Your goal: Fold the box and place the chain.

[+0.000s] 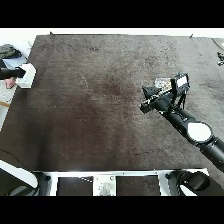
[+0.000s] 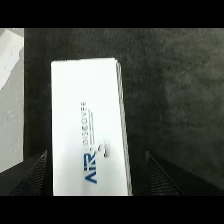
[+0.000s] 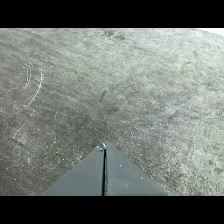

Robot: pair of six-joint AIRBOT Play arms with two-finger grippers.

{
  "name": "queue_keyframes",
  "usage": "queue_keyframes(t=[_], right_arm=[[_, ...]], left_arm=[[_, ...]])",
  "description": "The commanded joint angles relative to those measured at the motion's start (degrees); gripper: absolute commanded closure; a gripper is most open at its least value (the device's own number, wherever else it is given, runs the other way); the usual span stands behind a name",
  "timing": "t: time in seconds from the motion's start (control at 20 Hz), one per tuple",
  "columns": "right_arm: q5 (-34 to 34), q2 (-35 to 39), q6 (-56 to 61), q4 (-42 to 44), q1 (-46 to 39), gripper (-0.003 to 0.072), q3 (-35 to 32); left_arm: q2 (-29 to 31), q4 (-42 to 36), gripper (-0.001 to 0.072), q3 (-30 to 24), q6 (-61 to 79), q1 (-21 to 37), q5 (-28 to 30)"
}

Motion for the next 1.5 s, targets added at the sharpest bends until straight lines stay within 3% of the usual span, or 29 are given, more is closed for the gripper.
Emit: queue_keyframes(t=[0.0, 0.05, 0.1, 0.3, 0.4, 0.5, 0.65, 0.8, 0.9, 1.05, 1.25, 1.45], right_arm=[[0.02, 0.17, 0.04, 0.02, 0.04, 0.0702, 0.28], [0.00, 0.76, 0.02, 0.02, 0.07, 0.0701, 0.33], [-0.02, 1.75, 0.00, 0.00, 0.04, 0.0701, 0.33], [-4.37, 5.62, 1.31, 0.04, 0.07, 0.0702, -0.46], [-5.35, 7.85, 1.97, 0.04, 0.07, 0.0702, -1.79], [-5.51, 9.44, 3.10, 0.02, 0.07, 0.0702, -2.99], [-6.08, 11.93, 3.21, -0.04, 0.07, 0.0702, -4.76], [-7.76, 14.73, 3.23, -0.22, 0.07, 0.0703, -7.10], [-7.76, 17.79, 2.97, -0.24, 0.07, 0.0703, -9.01], [-9.94, 24.46, 2.82, -0.87, 0.07, 0.0703, -13.64], [-10.80, 33.31, 2.80, -0.92, 0.07, 0.0703, -21.00], [-12.11, 36.94, 2.82, -1.27, 0.04, 0.0702, -24.37]], left_arm=[[2.73, -4.22, 0.0044, 1.73, -0.24, 0.00, -2.80], [3.98, -5.33, 0.0348, 2.78, -0.37, 0.00, -6.03], [5.51, -6.43, 0.0702, 4.00, 1.46, -0.02, -11.23], [12.70, -6.64, 0.0705, 2.89, 7.02, -3.65, -10.82], [20.24, -8.37, 0.0705, -2.67, 12.41, -5.84, -6.95], [30.42, -16.44, 0.0705, -14.21, 22.21, -7.56, 0.48], [48.85, -40.98, 0.0705, -39.08, 48.43, -10.64, 14.27], [63.25, -67.95, 0.0705, -59.43, 72.61, -13.60, 16.00], [71.38, -76.43, 0.0705, -68.98, 80.04, -15.54, 15.10], [81.29, -77.66, 0.0705, -78.51, 81.22, -18.10, 16.26], [89.53, -77.68, 0.0705, -87.27, 79.67, -18.36, 16.20], [92.52, -77.64, 0.0698, -90.09, 79.67, -18.36, 16.09]])
